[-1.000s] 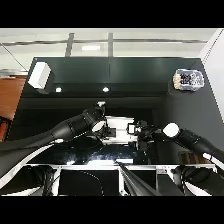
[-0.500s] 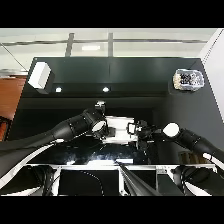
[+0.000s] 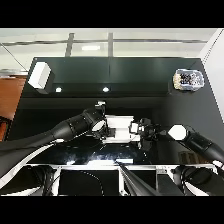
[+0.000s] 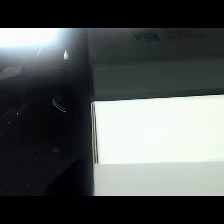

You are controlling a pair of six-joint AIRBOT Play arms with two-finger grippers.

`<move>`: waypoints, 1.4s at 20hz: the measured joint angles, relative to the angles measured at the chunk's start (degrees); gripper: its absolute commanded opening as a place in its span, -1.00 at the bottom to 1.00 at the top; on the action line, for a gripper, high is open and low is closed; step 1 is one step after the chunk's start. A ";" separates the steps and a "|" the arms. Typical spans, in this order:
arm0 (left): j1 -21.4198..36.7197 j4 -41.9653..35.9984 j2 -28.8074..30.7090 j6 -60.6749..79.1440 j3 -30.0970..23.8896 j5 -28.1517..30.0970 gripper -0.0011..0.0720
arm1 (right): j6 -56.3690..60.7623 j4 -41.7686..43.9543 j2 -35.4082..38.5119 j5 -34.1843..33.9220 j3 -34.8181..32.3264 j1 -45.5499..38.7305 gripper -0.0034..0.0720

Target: Fold the box and place the chain.

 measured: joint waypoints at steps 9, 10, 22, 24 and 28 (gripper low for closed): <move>-0.04 0.42 0.02 0.52 0.00 -0.72 -0.91 | 0.70 -4.35 0.22 3.32 0.04 0.72 0.96; -0.04 0.46 0.02 0.52 0.00 -0.72 -0.90 | 0.39 -4.02 0.00 3.63 0.04 1.27 0.95; -0.04 0.72 0.02 0.42 0.00 -0.55 -0.90 | 0.90 -0.68 -0.52 4.74 0.04 3.28 -0.21; -0.02 0.85 0.02 0.37 0.00 -0.55 -0.90 | 1.20 1.16 -0.66 4.35 0.04 3.26 -0.23; 0.00 1.14 0.02 0.39 -0.02 -0.66 -0.90 | 2.05 3.56 -1.36 3.34 0.02 3.26 -0.22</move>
